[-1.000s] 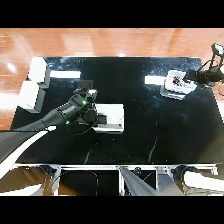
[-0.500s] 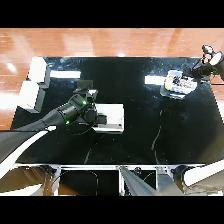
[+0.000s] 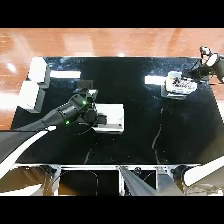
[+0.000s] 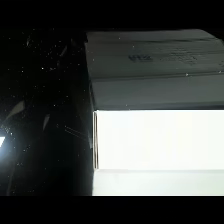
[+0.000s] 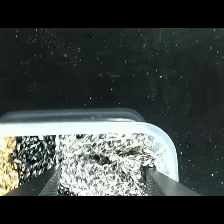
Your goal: Fold the box and place the chain.
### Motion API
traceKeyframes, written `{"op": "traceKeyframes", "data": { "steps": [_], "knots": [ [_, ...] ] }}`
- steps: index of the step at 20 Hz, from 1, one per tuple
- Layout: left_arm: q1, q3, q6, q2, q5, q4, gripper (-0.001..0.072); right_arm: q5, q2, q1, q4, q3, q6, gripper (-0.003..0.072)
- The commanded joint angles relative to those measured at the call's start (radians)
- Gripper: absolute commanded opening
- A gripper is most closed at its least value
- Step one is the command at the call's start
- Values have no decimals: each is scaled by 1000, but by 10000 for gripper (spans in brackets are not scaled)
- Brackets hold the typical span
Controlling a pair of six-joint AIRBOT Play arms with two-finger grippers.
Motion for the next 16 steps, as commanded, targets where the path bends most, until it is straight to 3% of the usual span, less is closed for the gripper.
{"op": "traceKeyframes", "data": {
  "steps": [1, 5, 6, 7, 8, 16],
  "knots": [
    [1, 0, 0, 1, -1, 3, 22, 21, -7, 3, -4, 2, 1, 622],
    [1, 0, 0, 1, -1, 3, 22, 22, -8, 3, -5, 2, 0, 620],
    [1, 0, 0, 1, -1, 3, 22, 23, -8, 3, -5, 2, 1, 583],
    [1, 0, 0, 1, -1, 3, 22, 26, -8, 3, -5, 1, 0, 472],
    [1, 0, 0, 1, -1, 2, 22, 26, -8, 3, -5, 1, 0, 436],
    [1, 0, 0, 1, -1, 1, 22, 37, -12, 3, 3, 1, -8, 435]
  ]
}}
